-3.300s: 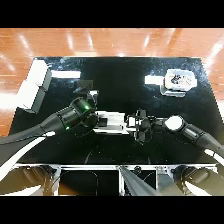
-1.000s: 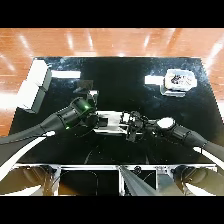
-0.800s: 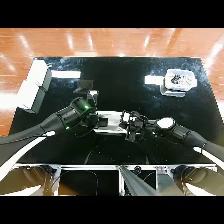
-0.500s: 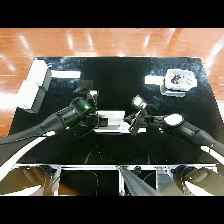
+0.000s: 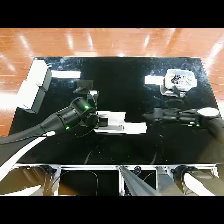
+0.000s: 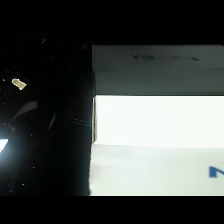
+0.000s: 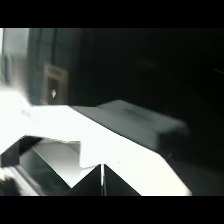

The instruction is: Fold the box and place the chain.

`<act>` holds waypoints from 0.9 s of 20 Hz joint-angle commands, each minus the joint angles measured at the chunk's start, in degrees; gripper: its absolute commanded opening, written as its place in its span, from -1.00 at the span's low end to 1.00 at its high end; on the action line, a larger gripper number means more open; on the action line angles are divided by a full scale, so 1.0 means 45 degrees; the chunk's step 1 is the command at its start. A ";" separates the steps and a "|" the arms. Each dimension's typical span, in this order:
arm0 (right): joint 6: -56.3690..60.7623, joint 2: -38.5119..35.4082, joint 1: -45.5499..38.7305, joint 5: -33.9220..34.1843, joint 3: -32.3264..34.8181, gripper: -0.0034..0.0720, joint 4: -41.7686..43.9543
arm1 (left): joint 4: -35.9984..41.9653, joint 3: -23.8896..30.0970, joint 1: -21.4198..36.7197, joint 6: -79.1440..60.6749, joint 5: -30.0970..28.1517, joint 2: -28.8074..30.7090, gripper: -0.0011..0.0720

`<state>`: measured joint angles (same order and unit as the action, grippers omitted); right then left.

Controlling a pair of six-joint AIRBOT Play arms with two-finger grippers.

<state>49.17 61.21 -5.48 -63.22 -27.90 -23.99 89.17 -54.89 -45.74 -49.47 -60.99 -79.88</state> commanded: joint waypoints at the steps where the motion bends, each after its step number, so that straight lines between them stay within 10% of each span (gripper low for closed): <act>1: 0.4080 -0.0087 -0.3483 -0.2288 0.0024 -0.84 -0.3449 | 0.0005 0.0000 -0.0005 0.0005 0.0005 -0.0005 -0.92; 4: 0.6518 -0.0073 -0.3852 -0.1719 0.0593 -0.84 -0.6460 | 0.0005 0.0000 -0.0005 0.0005 0.0015 -0.0005 -0.92; 18: 0.4537 0.2176 0.1972 0.1821 0.0675 -0.84 -0.1627 | 0.0024 0.0000 -0.0005 0.0005 0.0024 -0.0010 -0.92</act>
<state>70.87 69.23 -0.21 -56.95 -23.64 -34.52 89.23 -54.89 -45.74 -49.45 -60.93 -79.88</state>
